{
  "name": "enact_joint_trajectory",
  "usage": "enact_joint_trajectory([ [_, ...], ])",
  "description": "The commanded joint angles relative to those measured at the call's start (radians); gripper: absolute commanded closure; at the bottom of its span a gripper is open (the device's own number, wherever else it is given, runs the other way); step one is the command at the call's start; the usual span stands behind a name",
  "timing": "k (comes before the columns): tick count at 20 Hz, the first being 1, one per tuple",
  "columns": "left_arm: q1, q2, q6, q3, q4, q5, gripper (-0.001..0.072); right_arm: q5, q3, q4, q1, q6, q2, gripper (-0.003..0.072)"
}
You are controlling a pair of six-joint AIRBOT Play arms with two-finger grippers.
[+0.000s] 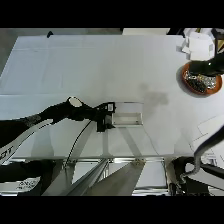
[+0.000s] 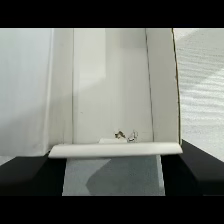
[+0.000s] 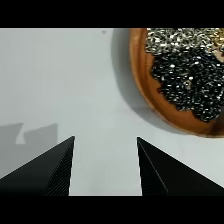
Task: Fold the box and place the chain.
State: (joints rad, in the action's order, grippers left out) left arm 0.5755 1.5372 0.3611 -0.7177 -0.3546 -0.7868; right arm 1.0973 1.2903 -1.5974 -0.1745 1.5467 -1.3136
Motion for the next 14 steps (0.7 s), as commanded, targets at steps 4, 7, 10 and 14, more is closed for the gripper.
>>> enact_joint_trajectory([
  [4,0.0,-0.001,0.0,0.0,0.0,-0.002,0.0505,-0.013,0.116,-0.009,-0.222,-0.012,-0.268,0.0255],
  [7,0.0,-0.001,0.0,0.0,0.0,-0.002,0.0505,-0.027,0.117,-0.056,-0.268,-0.012,-0.326,0.0289],
  [10,0.0,-0.001,0.0,0.0,0.0,-0.002,0.0505,-0.047,0.117,-0.043,-0.289,-0.016,-0.359,0.0289],
  [14,0.0,-0.001,0.0,0.0,0.0,-0.002,0.0505,-0.057,0.117,-0.022,-0.288,-0.038,-0.403,0.029],
])
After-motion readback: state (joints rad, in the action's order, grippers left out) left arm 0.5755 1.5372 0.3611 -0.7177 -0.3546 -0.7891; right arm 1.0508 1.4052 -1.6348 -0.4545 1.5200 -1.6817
